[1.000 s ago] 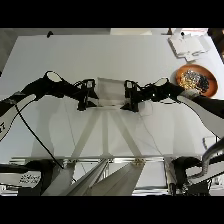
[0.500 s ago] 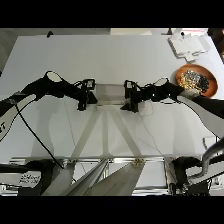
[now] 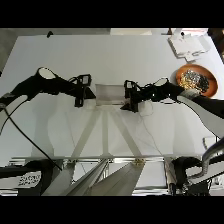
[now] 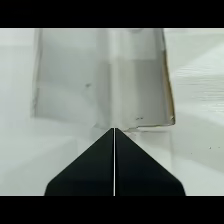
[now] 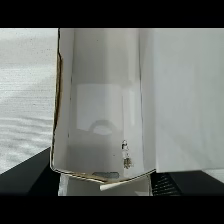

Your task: Fold the box and place the chain.

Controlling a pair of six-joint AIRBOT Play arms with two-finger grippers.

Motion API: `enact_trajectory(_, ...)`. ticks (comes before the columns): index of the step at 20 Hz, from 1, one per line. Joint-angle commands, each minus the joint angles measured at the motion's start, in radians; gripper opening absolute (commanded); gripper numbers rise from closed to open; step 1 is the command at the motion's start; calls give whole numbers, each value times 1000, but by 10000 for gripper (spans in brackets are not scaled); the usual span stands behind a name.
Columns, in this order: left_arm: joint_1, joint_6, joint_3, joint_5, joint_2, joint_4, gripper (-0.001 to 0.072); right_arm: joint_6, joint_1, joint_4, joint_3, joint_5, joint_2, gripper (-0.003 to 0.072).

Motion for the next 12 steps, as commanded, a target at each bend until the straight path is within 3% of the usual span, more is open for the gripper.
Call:
enact_trajectory(1,87,-190,0,2,97,2,8,0,0,0,1,0,0,458)
enact_trajectory(4,206,-529,0,4,159,32,6,0,0,0,1,1,0,458)
enact_trajectory(8,277,-1166,-17,2,135,268,5,0,0,0,1,0,0,458)
enact_trajectory(10,270,-1268,-54,4,108,292,10,0,0,0,1,0,0,458)
enact_trajectory(12,248,-1268,-96,20,82,224,9,0,0,0,1,0,0,458)
